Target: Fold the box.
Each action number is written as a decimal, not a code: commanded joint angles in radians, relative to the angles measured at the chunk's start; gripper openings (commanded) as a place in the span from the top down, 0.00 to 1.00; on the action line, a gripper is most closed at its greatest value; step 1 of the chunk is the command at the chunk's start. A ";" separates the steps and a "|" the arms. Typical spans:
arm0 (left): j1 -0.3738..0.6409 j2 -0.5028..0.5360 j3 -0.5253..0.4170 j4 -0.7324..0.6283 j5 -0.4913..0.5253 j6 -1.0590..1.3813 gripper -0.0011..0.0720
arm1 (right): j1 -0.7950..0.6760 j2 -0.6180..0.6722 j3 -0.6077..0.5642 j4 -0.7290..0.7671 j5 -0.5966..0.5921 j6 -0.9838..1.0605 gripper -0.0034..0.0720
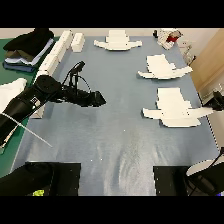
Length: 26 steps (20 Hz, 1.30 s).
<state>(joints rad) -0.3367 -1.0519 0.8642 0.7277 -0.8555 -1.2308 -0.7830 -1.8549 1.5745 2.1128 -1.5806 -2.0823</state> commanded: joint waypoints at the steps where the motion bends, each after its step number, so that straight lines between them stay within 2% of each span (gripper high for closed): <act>1: 0.001 0.000 0.000 -0.018 -0.028 0.004 0.25 | 0.016 -0.005 0.004 0.159 -0.094 -0.063 0.95; 6: 0.001 0.000 0.000 -0.018 -0.031 0.003 0.25 | 0.128 0.003 0.005 0.246 -0.102 -0.037 0.96; 8: 0.001 0.000 0.000 -0.016 -0.042 0.004 0.25 | 0.195 0.027 0.002 0.284 -0.077 0.003 0.96; 10: 0.002 0.000 0.000 -0.014 -0.067 0.003 0.25 | 0.274 0.089 -0.055 0.285 -0.007 0.046 0.96; 13: 0.002 0.000 0.000 0.017 -0.139 0.019 0.25 | 0.403 0.232 -0.274 0.285 0.090 0.087 0.96; 16: 0.002 0.000 0.000 0.058 -0.201 0.043 0.25 | 0.527 0.447 -0.625 0.285 0.277 0.117 0.96; 18: 0.002 0.000 0.000 0.062 -0.245 0.062 0.25 | 0.583 0.586 -0.822 0.284 0.359 0.130 0.96; 21: 0.002 0.000 0.000 0.062 -0.263 0.068 0.25 | 0.616 0.739 -0.986 0.275 0.446 0.180 0.95; 22: 0.002 0.000 0.000 0.062 -0.263 0.068 0.25 | 0.616 0.763 -1.003 0.266 0.446 0.180 0.88; 23: 0.002 0.000 0.000 0.061 -0.262 0.068 0.25 | 0.616 0.773 -1.005 0.247 0.441 0.189 0.63; 24: 0.002 0.000 0.000 0.060 -0.263 0.068 0.25 | 0.616 0.772 -1.005 0.236 0.438 0.209 0.52; 26: 0.002 0.000 0.000 0.058 -0.266 0.067 0.25 | 0.615 0.771 -1.005 0.187 0.440 0.239 0.52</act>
<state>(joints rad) -0.3355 -1.0519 0.8642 0.7853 -1.1088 -1.1671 -0.1783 -1.1202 0.6106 2.3569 -1.1667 -1.8919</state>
